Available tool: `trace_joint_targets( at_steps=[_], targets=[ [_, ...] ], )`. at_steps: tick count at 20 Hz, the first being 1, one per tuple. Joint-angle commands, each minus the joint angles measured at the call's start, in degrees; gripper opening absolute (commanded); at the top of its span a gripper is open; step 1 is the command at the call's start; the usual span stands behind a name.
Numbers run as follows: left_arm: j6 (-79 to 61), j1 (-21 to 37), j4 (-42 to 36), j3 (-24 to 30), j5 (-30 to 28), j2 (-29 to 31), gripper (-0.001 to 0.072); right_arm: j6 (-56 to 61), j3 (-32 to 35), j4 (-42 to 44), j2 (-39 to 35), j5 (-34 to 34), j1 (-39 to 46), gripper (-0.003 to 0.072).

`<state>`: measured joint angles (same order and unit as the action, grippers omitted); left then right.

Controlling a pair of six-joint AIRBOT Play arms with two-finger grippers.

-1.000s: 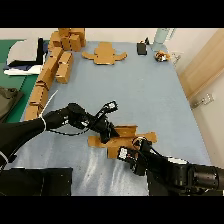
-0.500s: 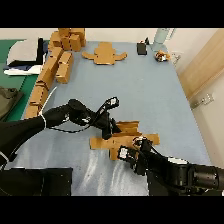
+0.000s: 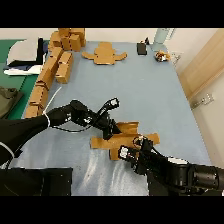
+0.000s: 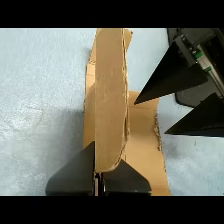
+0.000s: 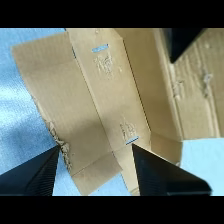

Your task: Fold the box.

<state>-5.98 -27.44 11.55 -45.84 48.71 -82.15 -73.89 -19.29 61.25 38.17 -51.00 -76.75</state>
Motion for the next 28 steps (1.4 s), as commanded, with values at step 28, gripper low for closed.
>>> trace_joint_targets(
  at_steps=[28],
  targets=[
    [0.0,0.0,0.2,-0.1,-0.1,-1.1,0.0014,-11.6,4.0,6.0,-6.9,0.7,0.0,0.0698]
  ],
)
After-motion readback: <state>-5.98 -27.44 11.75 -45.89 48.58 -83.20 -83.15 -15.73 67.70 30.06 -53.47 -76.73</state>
